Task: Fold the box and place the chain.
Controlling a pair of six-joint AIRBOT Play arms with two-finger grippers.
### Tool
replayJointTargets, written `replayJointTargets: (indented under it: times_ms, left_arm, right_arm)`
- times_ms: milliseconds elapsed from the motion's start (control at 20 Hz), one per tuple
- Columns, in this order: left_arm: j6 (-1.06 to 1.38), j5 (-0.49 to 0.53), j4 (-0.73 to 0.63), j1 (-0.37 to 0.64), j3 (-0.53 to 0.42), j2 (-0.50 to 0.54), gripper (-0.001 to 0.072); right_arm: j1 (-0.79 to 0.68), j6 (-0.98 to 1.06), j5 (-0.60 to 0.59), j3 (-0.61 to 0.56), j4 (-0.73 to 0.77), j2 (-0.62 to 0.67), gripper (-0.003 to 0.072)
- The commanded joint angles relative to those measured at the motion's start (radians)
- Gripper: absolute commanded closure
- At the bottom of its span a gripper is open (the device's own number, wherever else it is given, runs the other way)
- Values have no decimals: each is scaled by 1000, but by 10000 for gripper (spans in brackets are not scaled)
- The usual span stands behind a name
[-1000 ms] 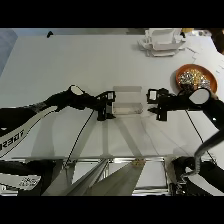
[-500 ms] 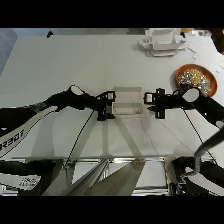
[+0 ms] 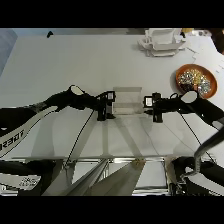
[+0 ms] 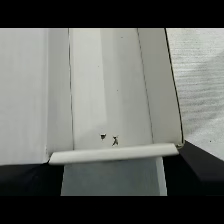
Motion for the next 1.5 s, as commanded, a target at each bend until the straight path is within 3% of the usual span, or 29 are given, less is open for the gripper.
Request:
replayJointTargets:
  times_ms: [0,350,650,900,1050,1150,1350,1450]
  left_arm:
    - [0,0,0,0,0,0,697]
    - [0,0,0,0,0,0,696]
    - [0,0,0,0,0,0,696]
    - [0,0,0,0,0,0,697]
    - [0,0,0,0,0,0,697]
    - [0,0,0,0,0,0,696]
    - [0,0,0,0,0,0,696]
    - [0,0,0,0,0,0,696]
  right_arm:
    - [-1,-36,-33,-19,63,-1,518]
    - [-1,-21,-69,-19,12,-1,537]
    - [27,-86,-41,-20,117,-1,537]
    - [81,-88,-51,-21,118,-21,648]
    - [93,-116,-58,-21,174,-45,644]
    - [93,-141,-60,-21,248,-57,611]
    - [92,-141,-114,-20,250,-59,345]
    - [93,-142,-108,-21,256,-59,277]
